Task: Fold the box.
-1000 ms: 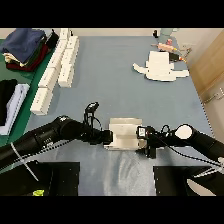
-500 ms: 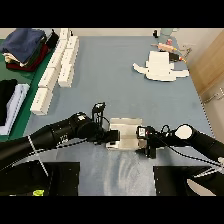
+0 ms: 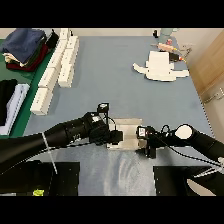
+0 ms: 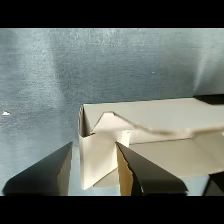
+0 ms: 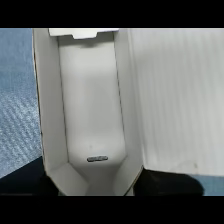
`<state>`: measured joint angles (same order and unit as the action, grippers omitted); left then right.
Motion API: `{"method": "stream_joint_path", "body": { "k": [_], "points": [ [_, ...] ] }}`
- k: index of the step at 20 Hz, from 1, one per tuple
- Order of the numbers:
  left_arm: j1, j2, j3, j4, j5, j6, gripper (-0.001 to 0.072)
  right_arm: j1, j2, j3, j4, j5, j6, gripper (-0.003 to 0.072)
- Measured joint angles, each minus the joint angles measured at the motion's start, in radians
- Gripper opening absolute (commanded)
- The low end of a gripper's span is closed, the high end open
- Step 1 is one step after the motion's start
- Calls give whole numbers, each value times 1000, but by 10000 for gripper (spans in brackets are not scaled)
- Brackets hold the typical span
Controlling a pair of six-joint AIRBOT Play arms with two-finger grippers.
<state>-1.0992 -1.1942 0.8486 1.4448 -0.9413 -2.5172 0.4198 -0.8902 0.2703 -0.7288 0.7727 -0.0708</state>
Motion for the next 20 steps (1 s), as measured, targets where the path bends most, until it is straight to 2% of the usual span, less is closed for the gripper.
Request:
{"method": "stream_joint_path", "body": {
  "k": [7,8,9,12,13,14,20],
  "points": [
    [-11,-117,89,21,-75,-19,400,0,0,0,0,0,0,598],
    [-13,-134,102,24,-89,-20,382,0,0,0,0,0,0,597],
    [-17,-148,114,30,-100,-23,292,0,0,0,0,0,0,597],
    [-33,-184,139,48,-124,-38,292,0,0,0,0,0,0,598],
    [-39,-192,144,54,-129,-44,262,0,0,0,0,0,0,597],
    [-45,-198,147,60,-136,-52,21,0,0,0,0,0,0,597],
    [-58,-212,155,78,-169,-97,16,0,0,0,0,0,1,597]
  ]
}}
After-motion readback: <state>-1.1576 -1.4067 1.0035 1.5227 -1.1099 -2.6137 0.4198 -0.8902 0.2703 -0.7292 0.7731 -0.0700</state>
